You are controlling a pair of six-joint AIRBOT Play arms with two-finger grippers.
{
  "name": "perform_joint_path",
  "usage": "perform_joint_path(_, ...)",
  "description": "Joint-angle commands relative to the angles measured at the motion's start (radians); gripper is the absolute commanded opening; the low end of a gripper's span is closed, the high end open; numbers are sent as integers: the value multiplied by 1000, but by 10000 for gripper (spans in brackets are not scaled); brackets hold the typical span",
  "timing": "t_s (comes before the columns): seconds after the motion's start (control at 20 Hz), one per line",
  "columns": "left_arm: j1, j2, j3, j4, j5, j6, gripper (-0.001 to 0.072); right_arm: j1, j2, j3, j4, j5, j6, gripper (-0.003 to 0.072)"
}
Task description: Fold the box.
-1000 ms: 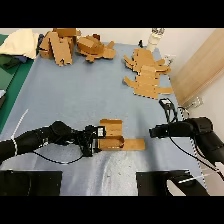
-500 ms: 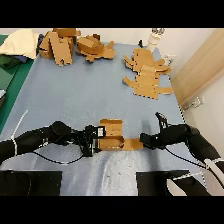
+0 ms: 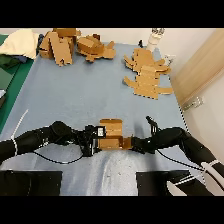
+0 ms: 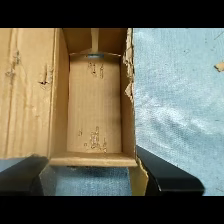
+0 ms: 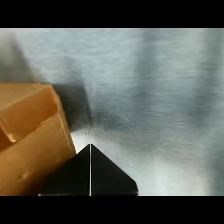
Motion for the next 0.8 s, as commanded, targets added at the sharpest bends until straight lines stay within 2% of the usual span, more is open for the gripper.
perform_joint_path(0.0, 0, 1, 0, 1, -2, 0, 484, 49, 17, 5, 44, 23, -5, 0)
perform_joint_path(0.3, 0, 1, 0, 1, -2, 0, 484, 49, 72, 17, 29, 94, 30, 1)
perform_joint_path(0.35, 0, 1, 0, 1, -2, 0, 484, 49, 79, 25, 18, 95, 29, 21)
perform_joint_path(0.4, 0, 1, 0, 1, -2, 0, 484, 49, 85, 35, 17, 98, 29, 115)
perform_joint_path(0.5, 0, 1, 0, 1, -2, 0, 484, 49, 88, 58, 17, 101, 28, 125)
perform_joint_path(0.55, 0, 1, 0, 1, -2, 0, 484, 49, 87, 68, 17, 101, 29, 182)
perform_joint_path(0.7, 0, 1, 0, 1, -2, 0, 484, 49, 88, 82, 23, 101, 28, 202)
perform_joint_path(0.75, 0, 1, 0, 1, -2, 0, 485, 49, 88, 82, 26, 100, 28, 295)
